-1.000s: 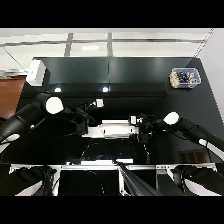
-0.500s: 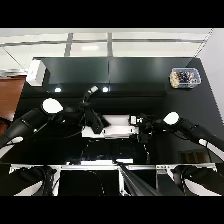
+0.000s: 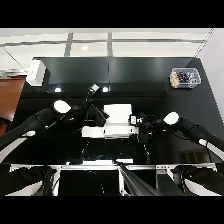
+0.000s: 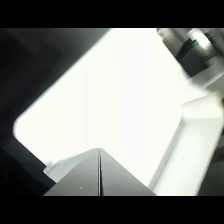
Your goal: Fold the box and place the chain.
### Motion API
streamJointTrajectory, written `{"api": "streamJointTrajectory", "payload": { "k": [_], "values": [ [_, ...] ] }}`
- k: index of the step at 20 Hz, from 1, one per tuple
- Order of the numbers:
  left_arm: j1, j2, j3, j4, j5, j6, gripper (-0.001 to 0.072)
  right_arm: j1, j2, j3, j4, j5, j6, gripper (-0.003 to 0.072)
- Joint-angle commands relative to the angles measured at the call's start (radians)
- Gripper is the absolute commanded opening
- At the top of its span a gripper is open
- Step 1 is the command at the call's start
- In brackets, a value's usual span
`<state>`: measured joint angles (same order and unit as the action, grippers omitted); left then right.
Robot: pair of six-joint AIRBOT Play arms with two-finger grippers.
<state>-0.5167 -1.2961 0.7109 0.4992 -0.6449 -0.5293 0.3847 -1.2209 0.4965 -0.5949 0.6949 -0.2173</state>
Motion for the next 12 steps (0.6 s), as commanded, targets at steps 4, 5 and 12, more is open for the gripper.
{"api": "streamJointTrajectory", "payload": {
  "k": [4,5,12],
  "values": [
    [-0.002,-0.063,0.008,0.018,-0.015,0.002,0.0025,0.0,0.0,0.0,0.0,0.0,0.0,0.0048],
    [0.002,-0.054,0.025,0.035,-0.016,0.003,0.0025,0.0,0.0,0.0,0.0,0.0,0.0,0.0048],
    [0.183,0.202,0.023,0.37,-0.189,-0.228,0.0024,0.0,0.0,0.0,0.0,0.0,0.0,0.0048]
  ]
}}
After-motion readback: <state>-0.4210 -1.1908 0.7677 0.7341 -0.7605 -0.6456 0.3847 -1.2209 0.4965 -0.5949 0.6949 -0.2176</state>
